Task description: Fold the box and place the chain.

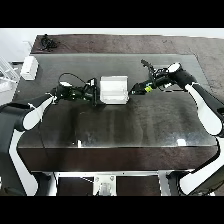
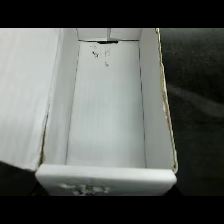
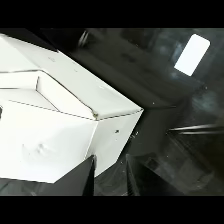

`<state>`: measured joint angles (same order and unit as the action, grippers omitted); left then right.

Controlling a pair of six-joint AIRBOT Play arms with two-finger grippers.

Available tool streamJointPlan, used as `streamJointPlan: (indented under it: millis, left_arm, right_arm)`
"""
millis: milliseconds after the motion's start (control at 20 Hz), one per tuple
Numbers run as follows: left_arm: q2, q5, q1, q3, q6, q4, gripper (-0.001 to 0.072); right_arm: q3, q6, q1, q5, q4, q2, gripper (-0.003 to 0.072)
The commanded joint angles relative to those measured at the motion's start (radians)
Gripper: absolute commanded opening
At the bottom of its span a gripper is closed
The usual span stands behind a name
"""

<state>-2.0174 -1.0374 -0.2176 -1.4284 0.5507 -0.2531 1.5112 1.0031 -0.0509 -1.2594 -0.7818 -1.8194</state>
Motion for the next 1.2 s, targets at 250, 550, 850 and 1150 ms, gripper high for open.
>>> streamJointPlan:
  millis: [250,550,850,1150]
  left_arm:
    - [0.000,0.000,0.000,0.000,0.000,0.000,0.0281]
    - [0.000,0.001,0.000,0.000,0.000,0.000,0.0281]
    - [0.000,0.000,0.000,0.000,0.000,0.000,0.0281]
    - [0.000,0.001,0.000,0.000,0.000,0.000,0.0281]
  right_arm:
    - [0.032,0.011,-0.019,-0.016,0.031,0.002,0.0295]
    - [0.032,0.011,-0.040,-0.015,0.029,0.002,0.0299]
    - [0.032,0.059,-0.043,0.000,-0.002,0.002,0.0344]
    - [0.032,0.124,-0.087,0.051,-0.077,0.002,0.0344]
